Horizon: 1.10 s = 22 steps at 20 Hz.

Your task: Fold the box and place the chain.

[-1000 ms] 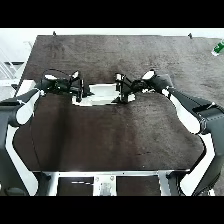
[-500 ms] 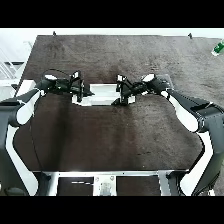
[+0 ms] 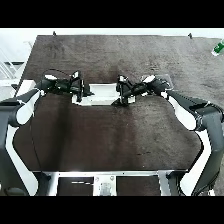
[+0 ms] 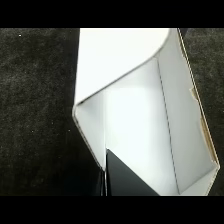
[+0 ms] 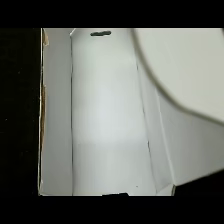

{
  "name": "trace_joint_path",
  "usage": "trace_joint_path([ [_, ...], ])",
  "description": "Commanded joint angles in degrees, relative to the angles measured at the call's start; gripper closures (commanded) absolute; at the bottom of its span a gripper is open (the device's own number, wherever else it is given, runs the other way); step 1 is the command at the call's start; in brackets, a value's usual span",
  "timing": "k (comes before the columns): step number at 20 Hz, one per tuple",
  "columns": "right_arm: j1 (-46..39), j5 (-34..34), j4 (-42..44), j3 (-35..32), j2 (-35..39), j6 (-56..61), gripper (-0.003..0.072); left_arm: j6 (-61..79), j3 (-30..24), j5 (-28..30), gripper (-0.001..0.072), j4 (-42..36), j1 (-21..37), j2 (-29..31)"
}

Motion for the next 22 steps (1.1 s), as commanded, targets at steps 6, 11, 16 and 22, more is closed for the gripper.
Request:
trace_joint_path([
  [6,0.8,-1.5,0.3,0.0,-0.1,-1.7,0.0031,0.0,0.0,0.0,0.0685,0.0,0.0,0.0],
  [11,0.8,-2.2,0.3,0.0,-0.2,-1.8,0.0052,0.0,0.0,0.0,0.0685,0.0,0.0,0.0],
  [16,0.8,-2.2,0.1,0.0,-0.2,-1.8,0.0052,0.0,0.0,0.0,0.0685,0.0,0.0,0.0],
  [22,0.8,-2.2,0.3,0.0,-1.0,-1.8,0.0052,0.0,0.0,0.0,0.0685,0.0,0.0,0.0],
])
